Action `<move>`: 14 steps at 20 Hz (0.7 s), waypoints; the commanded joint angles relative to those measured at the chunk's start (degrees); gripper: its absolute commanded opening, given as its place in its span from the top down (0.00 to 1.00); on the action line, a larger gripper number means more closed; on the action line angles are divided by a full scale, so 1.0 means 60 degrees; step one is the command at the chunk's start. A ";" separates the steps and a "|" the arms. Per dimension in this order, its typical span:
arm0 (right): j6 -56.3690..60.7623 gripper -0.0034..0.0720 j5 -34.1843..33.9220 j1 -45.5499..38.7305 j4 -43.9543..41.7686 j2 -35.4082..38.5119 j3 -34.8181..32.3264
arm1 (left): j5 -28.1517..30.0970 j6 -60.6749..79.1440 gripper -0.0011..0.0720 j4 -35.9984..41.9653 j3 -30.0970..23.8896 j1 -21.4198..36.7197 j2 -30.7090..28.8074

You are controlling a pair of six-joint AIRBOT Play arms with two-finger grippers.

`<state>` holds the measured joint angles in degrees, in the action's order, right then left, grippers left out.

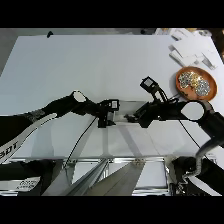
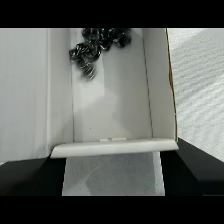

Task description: Fold the box and place the chain.

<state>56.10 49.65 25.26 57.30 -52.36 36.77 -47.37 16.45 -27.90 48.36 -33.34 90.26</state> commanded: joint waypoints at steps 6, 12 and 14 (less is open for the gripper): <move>0.0521 0.74 0.2320 -0.0004 0.3166 0.1610 0.0474 | 0.0000 0.0004 0.79 0.0000 -0.0004 0.0007 -0.0007; 0.0659 0.74 0.1800 -0.0051 0.4998 0.1271 -0.0339 | 0.0000 0.0004 0.79 0.0000 -0.0004 0.0007 -0.0007; 0.0550 0.74 0.1475 -0.0430 0.4958 0.0729 -0.0561 | 0.0000 0.0004 0.79 0.0000 -0.0004 0.0007 -0.0007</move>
<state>59.59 61.10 24.32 83.83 -45.39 35.38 -47.37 16.45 -27.88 48.36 -33.34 90.26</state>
